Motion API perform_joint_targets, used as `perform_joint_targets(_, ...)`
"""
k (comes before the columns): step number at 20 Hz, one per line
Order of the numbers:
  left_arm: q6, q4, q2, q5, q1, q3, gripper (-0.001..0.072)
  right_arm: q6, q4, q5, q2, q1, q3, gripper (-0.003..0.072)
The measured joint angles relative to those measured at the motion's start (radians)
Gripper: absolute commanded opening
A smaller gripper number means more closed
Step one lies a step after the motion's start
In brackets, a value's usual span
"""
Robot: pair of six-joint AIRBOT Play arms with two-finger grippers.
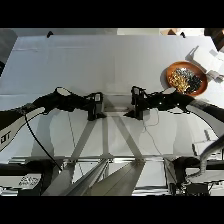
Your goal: Fold the box and place the chain.
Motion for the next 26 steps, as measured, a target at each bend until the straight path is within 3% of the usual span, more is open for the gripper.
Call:
perform_joint_targets(1, 0.001, 0.001, 0.0, -0.002, 0.0, 0.0, 0.0284, 0.0, 0.0, -0.001, 0.0, 0.0, 0.0, 0.0543)
perform_joint_targets(2, 0.001, 0.001, 0.0, -0.002, 0.0, 0.0, 0.0198, 0.0, 0.0, -0.001, 0.0, 0.0, 0.0, 0.0543)
perform_joint_targets(26, 0.002, 0.003, 0.0, -0.006, 0.0, 0.0, 0.0213, 0.001, 0.001, -0.001, 0.0, 0.0, 0.0, 0.0542)
